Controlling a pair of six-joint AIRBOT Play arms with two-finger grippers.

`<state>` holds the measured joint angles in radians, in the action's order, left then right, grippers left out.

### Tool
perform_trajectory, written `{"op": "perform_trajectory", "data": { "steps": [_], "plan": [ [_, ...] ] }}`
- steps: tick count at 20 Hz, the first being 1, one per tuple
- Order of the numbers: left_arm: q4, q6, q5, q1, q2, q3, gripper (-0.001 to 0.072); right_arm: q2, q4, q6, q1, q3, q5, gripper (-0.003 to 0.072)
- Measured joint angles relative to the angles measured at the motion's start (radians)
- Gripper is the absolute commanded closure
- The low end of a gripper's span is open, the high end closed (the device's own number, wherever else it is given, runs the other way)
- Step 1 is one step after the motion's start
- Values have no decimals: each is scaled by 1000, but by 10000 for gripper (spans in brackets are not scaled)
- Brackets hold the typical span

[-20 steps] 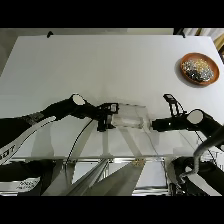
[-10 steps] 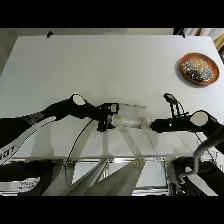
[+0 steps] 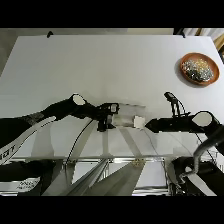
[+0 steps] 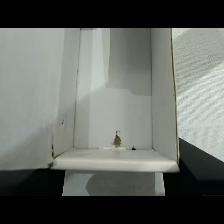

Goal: Fold the box and place the chain.

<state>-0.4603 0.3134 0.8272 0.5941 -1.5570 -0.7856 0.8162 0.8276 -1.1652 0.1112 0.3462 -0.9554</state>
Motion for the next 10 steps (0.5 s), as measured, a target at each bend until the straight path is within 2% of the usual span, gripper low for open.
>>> {"op": "perform_trajectory", "data": {
  "steps": [2,3,4,5,10],
  "plan": [
    [0,0,0,0,0,0,437,-14,-13,-1,0,0,-1,360],
    [0,0,0,0,0,0,437,-19,-17,-1,0,0,-1,319],
    [0,0,0,0,0,0,437,-22,-21,-3,0,0,-1,236],
    [0,0,0,0,0,0,437,-24,-24,-4,0,0,-1,212],
    [0,0,0,0,0,0,437,-21,-27,-10,27,0,18,212]
  ]
}}
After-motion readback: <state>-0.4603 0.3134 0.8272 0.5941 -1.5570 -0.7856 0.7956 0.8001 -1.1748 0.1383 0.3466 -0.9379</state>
